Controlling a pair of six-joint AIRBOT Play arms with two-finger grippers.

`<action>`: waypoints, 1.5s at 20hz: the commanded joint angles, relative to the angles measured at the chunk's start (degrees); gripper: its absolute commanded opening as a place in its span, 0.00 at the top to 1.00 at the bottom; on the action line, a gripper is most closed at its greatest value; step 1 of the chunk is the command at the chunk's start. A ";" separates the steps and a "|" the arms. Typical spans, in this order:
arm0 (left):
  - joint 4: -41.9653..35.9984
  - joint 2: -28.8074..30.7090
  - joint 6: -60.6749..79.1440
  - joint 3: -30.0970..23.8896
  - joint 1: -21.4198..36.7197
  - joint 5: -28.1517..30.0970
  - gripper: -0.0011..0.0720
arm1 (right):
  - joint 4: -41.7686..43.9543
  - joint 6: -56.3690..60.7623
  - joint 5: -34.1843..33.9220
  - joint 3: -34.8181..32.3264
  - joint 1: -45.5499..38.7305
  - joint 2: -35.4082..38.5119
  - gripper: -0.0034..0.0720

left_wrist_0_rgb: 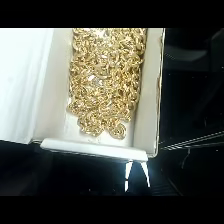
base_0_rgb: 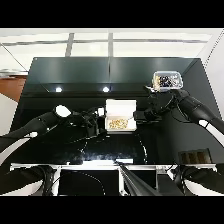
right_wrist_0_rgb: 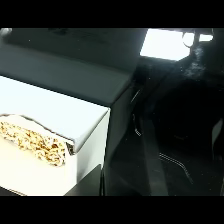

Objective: Fold the box and place the chain.

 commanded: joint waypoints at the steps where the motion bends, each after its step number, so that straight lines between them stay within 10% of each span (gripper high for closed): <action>1: -0.02 -0.04 0.44 0.07 -0.37 0.22 0.03 | 0.00 0.00 0.00 -0.02 0.04 -0.02 0.93; 30: -0.90 -0.22 0.52 0.07 -2.40 2.25 0.03 | 2.56 -0.70 -0.24 -0.02 0.48 -0.02 0.93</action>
